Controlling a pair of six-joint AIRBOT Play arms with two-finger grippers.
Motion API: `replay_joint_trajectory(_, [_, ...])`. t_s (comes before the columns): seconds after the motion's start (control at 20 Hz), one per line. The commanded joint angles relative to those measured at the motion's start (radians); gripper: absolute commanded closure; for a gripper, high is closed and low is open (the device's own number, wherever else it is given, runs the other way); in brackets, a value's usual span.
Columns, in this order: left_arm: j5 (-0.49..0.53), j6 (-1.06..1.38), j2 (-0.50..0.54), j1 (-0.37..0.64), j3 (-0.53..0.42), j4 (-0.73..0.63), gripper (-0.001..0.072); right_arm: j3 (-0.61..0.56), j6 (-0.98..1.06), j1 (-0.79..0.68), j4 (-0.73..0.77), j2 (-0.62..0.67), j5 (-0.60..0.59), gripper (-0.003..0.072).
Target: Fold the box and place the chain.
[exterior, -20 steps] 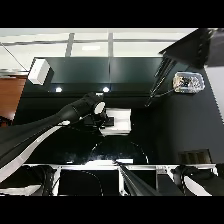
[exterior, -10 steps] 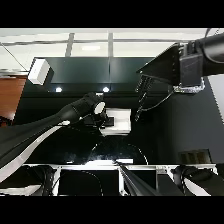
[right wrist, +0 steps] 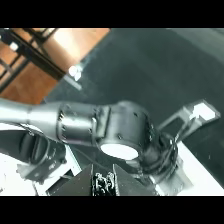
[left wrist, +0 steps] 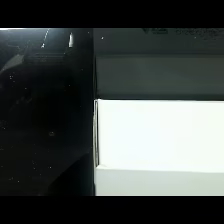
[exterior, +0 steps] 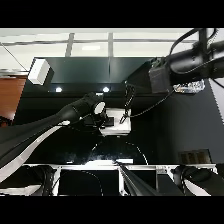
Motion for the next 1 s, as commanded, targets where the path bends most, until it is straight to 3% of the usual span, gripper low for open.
replay_joint_trajectory(0.0, [0.000, 0.000, -0.001, 0.000, 0.000, 0.000, 0.0680, -0.084, 0.002, 0.005, -0.014, -0.002, 0.024, 0.0672])
replay_joint_trajectory(0.15, [0.000, 0.000, -0.001, 0.000, 0.000, 0.000, 0.0680, -0.209, 0.003, 0.005, -0.039, -0.002, -0.007, 0.0672])
replay_joint_trajectory(0.35, [0.000, 0.000, -0.001, 0.000, 0.000, 0.000, 0.0680, -0.385, 0.006, 0.042, -0.046, -0.018, -0.168, 0.0672])
replay_joint_trajectory(0.75, [0.000, 0.000, -0.001, 0.000, 0.000, 0.000, 0.0680, -0.515, 0.006, 0.052, -0.064, -0.080, -0.258, 0.0652])
replay_joint_trajectory(0.8, [0.000, 0.000, -0.001, 0.000, 0.000, 0.000, 0.0680, -0.515, 0.006, 0.049, -0.064, -0.079, -0.259, 0.0466])
replay_joint_trajectory(0.85, [0.000, 0.000, -0.001, 0.000, 0.000, 0.000, 0.0680, -0.514, 0.006, 0.032, -0.068, -0.077, -0.240, 0.0335])
replay_joint_trajectory(0.95, [0.000, 0.000, -0.001, 0.000, 0.000, 0.000, 0.0680, -0.507, 0.006, -0.057, -0.113, -0.058, -0.190, 0.0335])
